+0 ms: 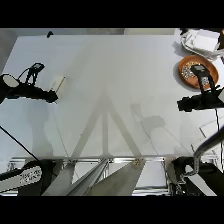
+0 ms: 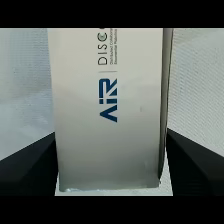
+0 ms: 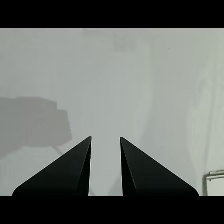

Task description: Fold the box and place the chain.

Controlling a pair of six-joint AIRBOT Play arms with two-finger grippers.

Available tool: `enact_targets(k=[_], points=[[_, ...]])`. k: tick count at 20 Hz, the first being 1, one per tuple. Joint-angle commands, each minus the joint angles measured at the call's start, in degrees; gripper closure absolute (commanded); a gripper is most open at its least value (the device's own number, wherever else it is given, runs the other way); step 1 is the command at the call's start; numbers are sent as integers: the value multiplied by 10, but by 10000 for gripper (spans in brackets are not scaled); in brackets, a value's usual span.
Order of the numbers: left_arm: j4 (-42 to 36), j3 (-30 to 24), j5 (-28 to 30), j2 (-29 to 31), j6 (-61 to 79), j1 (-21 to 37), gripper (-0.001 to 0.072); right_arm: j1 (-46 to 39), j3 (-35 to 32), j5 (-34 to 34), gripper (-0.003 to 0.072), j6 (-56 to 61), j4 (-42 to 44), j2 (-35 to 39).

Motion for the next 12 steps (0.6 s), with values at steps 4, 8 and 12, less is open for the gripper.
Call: enact_targets(k=[4, 8, 12], points=[[0, 0, -14, 3, 1, 1, 18, 0, 1, 0, 488, 0, 0, 1], [0, 0, -15, 31, 20, 1, 18, 0, 1, 0, 488, 0, 0, 1], [0, 0, -19, 65, 24, -1, 19, 0, 1, 0, 488, 0, 0, 1]])
